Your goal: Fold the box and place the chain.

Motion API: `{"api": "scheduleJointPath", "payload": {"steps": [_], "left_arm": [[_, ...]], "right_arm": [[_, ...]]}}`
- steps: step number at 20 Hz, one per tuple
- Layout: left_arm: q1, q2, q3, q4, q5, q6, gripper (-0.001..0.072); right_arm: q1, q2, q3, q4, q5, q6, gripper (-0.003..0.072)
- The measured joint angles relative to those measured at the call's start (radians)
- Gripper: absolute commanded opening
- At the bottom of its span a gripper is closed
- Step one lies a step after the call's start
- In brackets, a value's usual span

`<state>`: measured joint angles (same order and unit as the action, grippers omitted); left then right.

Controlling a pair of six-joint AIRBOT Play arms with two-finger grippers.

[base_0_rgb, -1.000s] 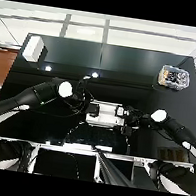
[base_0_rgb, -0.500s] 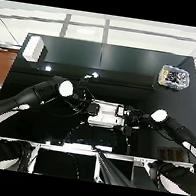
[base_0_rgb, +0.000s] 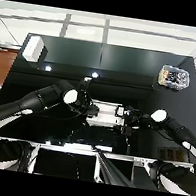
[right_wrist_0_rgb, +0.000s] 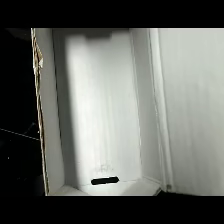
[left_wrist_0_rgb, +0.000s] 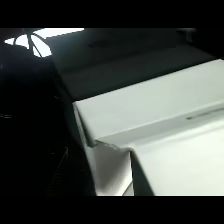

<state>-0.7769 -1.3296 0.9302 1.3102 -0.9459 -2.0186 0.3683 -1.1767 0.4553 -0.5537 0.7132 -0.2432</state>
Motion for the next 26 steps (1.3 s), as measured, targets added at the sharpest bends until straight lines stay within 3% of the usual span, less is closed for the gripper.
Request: {"api": "scheduleJointPath", "payload": {"steps": [9,14,18,21,24,25,26], "left_arm": [[-0.050,-0.021,0.011,0.090,-0.036,-0.129,0.0446],[-0.098,-0.101,0.113,0.176,-0.141,-0.182,0.0446],[-0.132,-0.148,0.153,0.214,-0.163,-0.256,0.0443],[-0.139,-0.162,0.163,0.228,-0.165,-0.303,0.0279],[-0.143,-0.167,0.166,0.232,-0.169,-0.331,0.0258],[-0.143,-0.169,0.167,0.233,-0.170,-0.345,0.0172],[-0.144,-0.169,0.168,0.233,-0.169,-0.357,0.0140]], "right_arm": [[0.000,0.000,0.000,-0.001,0.000,0.000,0.0477],[0.000,0.000,0.000,-0.001,0.000,0.000,0.0477],[0.000,0.000,0.000,-0.001,0.000,0.000,0.0477],[0.000,0.000,0.000,-0.001,0.000,0.000,0.0477],[0.000,0.000,0.000,-0.001,0.000,0.000,0.0477],[0.000,0.000,0.000,-0.001,0.000,0.000,0.0477],[0.000,0.000,0.000,-0.001,0.000,0.000,0.0477]]}}
